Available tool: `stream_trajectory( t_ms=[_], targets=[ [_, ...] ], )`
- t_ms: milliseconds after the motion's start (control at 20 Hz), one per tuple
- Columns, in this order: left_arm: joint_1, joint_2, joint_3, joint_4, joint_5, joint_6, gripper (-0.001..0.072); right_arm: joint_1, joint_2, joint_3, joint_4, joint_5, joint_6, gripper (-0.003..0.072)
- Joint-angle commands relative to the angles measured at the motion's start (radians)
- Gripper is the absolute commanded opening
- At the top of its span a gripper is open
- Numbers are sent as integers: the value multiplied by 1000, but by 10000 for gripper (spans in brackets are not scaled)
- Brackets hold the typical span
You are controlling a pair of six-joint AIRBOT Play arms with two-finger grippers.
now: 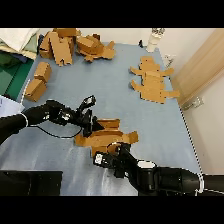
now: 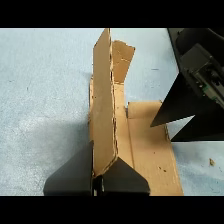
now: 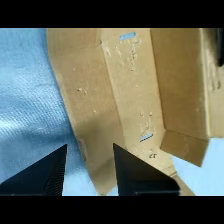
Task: Fold the box.
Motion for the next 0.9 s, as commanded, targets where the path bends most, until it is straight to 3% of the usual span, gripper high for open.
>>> stream_trajectory(
  t_ms=[0,400,550,700,800,850],
  targets=[
    [1,1,0,-2,0,0,15,0,-11,-1,-140,0,68,459],
    [1,1,0,-3,0,0,15,-36,-8,-13,-244,6,70,450],
    [1,1,0,-3,0,0,15,-164,39,-66,-196,130,35,449],
    [1,1,0,-3,0,0,15,-310,155,-105,73,319,-266,447],
    [1,1,0,-3,0,0,15,-392,224,-111,326,314,-575,445],
    [1,1,0,-3,0,0,15,-424,243,-111,430,289,-719,378]
  ],
)
